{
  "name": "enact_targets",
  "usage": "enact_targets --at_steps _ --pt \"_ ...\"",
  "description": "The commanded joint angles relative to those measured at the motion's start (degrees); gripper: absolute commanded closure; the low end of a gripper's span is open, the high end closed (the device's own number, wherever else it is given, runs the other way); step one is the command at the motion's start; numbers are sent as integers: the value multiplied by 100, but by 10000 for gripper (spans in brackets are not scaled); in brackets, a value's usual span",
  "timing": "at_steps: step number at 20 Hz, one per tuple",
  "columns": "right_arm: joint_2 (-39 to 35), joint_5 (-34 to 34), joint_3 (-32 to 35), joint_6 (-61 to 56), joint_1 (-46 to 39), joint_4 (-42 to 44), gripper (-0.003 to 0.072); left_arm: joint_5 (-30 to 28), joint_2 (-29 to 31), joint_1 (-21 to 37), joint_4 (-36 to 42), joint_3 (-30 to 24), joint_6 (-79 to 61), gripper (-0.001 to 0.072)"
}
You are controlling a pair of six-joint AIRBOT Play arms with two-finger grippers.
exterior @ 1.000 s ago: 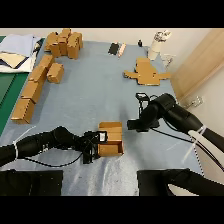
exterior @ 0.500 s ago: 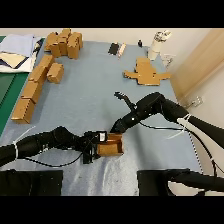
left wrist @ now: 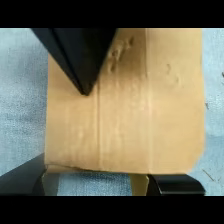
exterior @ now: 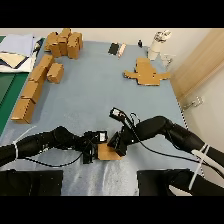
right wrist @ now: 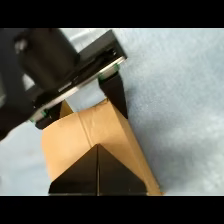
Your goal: Fold the box.
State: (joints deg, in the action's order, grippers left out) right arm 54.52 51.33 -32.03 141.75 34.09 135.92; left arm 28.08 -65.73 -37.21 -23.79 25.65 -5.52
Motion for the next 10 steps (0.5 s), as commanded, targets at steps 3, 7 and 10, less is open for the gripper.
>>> enact_targets --at_steps 3,7,10 --pt "-866 -1622 372 -225 1093 -1670 683 0 0 4 0 0 0 258" --pt "-1401 -1281 372 -352 1587 -2046 292 0 0 4 0 0 0 258" --pt "-1375 -868 372 -348 1620 -2109 226 0 0 4 0 0 0 258"
